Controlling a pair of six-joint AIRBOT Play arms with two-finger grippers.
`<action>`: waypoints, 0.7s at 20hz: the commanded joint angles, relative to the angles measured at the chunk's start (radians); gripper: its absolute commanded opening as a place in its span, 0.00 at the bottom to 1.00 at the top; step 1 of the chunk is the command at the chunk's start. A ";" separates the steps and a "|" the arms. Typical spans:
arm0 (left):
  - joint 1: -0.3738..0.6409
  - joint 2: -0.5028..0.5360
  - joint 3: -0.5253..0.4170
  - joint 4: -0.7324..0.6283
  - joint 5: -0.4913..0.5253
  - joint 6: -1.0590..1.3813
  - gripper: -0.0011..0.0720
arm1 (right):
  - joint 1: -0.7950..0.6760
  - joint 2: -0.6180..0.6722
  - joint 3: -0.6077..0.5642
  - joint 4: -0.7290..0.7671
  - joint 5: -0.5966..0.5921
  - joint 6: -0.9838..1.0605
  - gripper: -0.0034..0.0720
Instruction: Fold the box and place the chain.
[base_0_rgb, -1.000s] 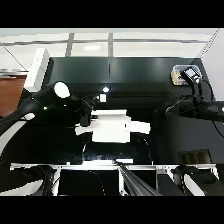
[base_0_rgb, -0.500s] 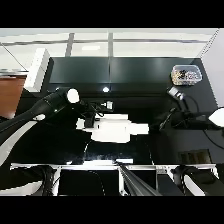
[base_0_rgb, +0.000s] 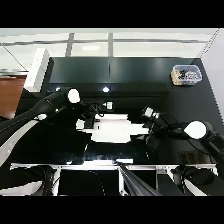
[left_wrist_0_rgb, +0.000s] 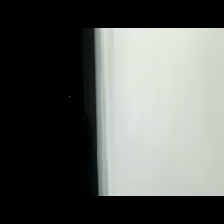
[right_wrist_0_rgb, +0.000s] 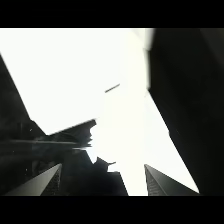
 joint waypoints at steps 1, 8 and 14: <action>0.002 -0.001 0.000 0.003 -0.020 -0.013 0.06 | 0.103 -0.010 -0.010 0.000 -0.072 -0.153 0.83; 0.001 -0.001 0.000 0.003 -0.018 -0.013 0.06 | 0.203 -0.095 -0.022 0.003 -0.090 -0.241 0.83; 0.001 -0.001 0.000 0.003 -0.017 -0.013 0.06 | 0.321 -0.185 -0.022 0.079 -0.295 -0.277 0.83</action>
